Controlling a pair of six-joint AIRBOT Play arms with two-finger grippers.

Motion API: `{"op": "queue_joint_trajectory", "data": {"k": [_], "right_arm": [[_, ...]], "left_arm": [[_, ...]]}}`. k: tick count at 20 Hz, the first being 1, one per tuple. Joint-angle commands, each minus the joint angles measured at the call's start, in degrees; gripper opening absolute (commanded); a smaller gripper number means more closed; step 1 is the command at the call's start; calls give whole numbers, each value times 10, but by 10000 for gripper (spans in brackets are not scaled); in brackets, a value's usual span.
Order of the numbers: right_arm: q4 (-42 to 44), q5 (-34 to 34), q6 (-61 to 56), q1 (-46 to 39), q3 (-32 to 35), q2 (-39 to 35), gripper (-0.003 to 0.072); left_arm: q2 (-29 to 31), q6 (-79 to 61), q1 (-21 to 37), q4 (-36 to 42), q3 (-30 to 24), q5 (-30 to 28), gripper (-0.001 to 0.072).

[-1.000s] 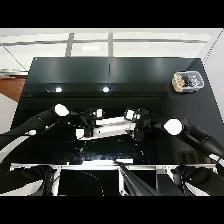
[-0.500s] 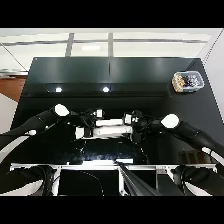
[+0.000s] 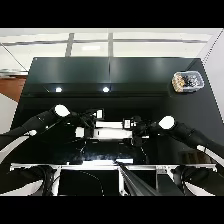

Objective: Fold the box and place the chain.

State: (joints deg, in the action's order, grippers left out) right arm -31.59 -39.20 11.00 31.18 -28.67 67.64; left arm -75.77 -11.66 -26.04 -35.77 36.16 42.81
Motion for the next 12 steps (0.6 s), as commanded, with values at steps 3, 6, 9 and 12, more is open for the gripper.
{"op": "queue_joint_trajectory", "data": {"k": [3, 6, 9, 12], "right_arm": [[-1, 12, 3, 2, 0, 24, 653], [-4, 14, 3, 5, 0, 24, 653], [-4, 16, 2, 5, 0, 24, 653], [-3, 23, -6, 5, 0, 24, 652]], "left_arm": [[0, 1, 0, 0, 0, -2, 30], [0, 1, 0, 0, 0, -2, 31], [0, 1, 0, 0, 0, -2, 31], [0, 1, 0, 0, 0, -2, 31]]}}
